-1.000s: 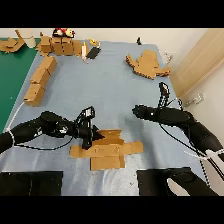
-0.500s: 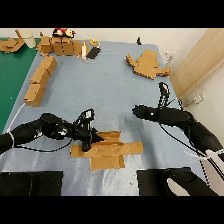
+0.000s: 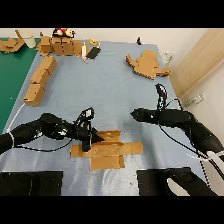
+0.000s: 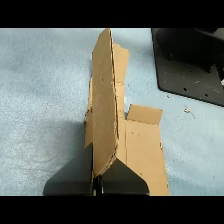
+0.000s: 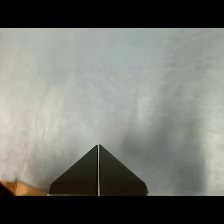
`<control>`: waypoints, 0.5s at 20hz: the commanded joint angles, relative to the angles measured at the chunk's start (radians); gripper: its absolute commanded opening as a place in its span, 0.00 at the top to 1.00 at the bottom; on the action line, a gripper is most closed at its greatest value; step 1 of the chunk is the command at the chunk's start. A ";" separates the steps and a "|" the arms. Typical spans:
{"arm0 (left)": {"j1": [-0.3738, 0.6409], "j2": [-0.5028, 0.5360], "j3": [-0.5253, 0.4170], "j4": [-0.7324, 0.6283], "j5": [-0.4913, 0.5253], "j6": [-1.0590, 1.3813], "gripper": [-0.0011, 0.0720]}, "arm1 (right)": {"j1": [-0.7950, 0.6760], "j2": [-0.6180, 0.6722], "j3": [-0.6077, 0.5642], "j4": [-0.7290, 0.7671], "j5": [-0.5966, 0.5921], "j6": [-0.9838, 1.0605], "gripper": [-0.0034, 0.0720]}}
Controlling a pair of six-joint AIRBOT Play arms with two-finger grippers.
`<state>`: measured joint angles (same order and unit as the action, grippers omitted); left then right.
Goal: Fold the box.
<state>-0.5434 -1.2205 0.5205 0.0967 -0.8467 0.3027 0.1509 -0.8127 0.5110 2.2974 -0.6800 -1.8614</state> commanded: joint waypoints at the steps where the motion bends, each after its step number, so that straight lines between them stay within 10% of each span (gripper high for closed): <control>1: 0.001 0.000 0.000 0.000 0.000 -0.008 0.97 | 0.006 0.077 0.001 -0.065 -0.202 -0.003 0.96; 10: 0.001 0.000 0.000 0.000 0.000 -0.008 0.97 | 0.542 0.446 -0.083 -0.468 -0.343 0.167 0.96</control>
<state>-0.5434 -1.2205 0.5205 0.0967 -0.8471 0.2955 0.5186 -0.4328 0.4656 1.9160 -0.9924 -1.7168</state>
